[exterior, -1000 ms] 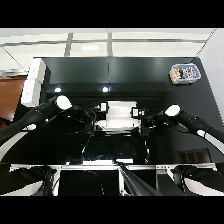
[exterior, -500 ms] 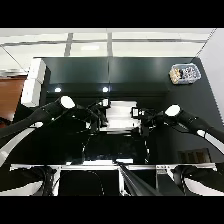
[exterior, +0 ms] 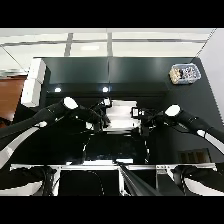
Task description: Fold the box and place the chain.
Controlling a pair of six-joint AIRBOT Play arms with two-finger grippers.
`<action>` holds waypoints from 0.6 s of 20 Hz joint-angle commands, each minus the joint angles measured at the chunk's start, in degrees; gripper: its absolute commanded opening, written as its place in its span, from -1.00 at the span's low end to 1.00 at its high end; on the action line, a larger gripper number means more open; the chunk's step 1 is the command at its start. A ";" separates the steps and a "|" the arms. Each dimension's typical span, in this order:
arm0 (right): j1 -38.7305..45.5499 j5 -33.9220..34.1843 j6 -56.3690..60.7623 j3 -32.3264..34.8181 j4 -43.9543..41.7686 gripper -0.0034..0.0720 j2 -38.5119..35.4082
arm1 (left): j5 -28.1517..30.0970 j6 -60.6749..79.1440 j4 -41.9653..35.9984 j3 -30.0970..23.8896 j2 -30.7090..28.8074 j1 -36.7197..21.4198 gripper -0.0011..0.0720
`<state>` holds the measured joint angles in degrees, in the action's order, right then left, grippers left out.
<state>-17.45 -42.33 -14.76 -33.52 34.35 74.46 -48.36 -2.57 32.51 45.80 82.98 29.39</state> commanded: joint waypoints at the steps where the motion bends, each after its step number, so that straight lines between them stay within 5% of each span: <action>1: -0.04 0.02 0.02 0.02 -0.04 -0.32 0.04 | 1.57 0.00 -0.20 0.04 0.52 0.52 -0.37; 4: -0.04 0.02 0.02 0.02 -0.04 -0.32 0.04 | 0.92 0.00 -0.20 0.07 0.52 0.55 -0.61; 6: -0.04 0.02 0.02 0.02 -0.04 -0.32 0.04 | 0.87 0.00 -0.22 0.07 0.52 0.92 -0.15; 9: -0.04 0.02 0.04 0.02 -0.04 -0.32 0.04 | -0.20 -0.02 0.00 0.24 0.52 1.09 -0.32; 11: -0.04 0.02 0.02 0.02 -0.04 -0.32 0.04 | -0.07 -0.13 0.00 0.28 0.52 1.09 0.22; 12: -0.04 0.02 0.02 0.02 -0.04 -0.32 0.04 | -0.24 -0.87 0.07 0.33 0.48 0.96 -0.05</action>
<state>-17.45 -42.33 -14.76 -33.52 34.35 74.46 -48.03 -2.79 32.47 46.02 83.48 30.37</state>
